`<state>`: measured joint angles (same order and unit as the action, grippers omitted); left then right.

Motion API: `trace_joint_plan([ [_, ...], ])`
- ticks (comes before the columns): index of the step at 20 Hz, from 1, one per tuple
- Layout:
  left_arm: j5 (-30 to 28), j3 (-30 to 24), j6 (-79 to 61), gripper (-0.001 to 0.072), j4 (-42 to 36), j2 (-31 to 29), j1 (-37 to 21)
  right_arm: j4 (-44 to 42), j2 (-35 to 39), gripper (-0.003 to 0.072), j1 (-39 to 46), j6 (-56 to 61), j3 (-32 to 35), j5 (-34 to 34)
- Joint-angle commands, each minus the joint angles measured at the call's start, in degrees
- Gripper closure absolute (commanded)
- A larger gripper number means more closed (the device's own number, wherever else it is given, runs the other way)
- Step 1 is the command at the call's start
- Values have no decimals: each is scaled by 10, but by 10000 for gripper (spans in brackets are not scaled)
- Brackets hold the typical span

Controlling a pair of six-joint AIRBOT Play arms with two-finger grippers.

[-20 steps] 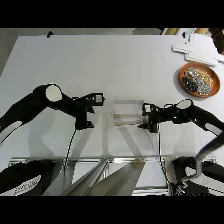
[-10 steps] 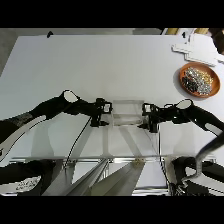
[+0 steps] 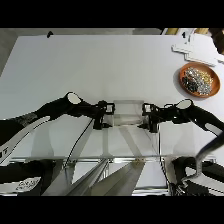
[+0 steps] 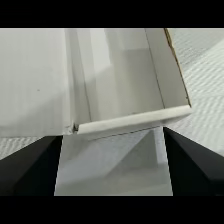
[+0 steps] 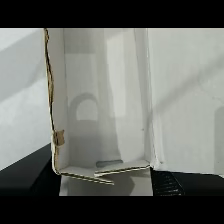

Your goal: Fold the box and place the chain.

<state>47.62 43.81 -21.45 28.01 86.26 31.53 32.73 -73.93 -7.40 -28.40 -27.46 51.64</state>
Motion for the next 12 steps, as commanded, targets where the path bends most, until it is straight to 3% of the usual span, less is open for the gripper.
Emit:
trace_joint_plan([
  [1, 6, -9, 21, 7, -1, 0, 1, 0, 0, 285, 0, 0, 0, 0],
  [12, -57, -29, -4, 6, -105, 13, 38, 0, 0, 285, 0, 0, 0, 0],
])
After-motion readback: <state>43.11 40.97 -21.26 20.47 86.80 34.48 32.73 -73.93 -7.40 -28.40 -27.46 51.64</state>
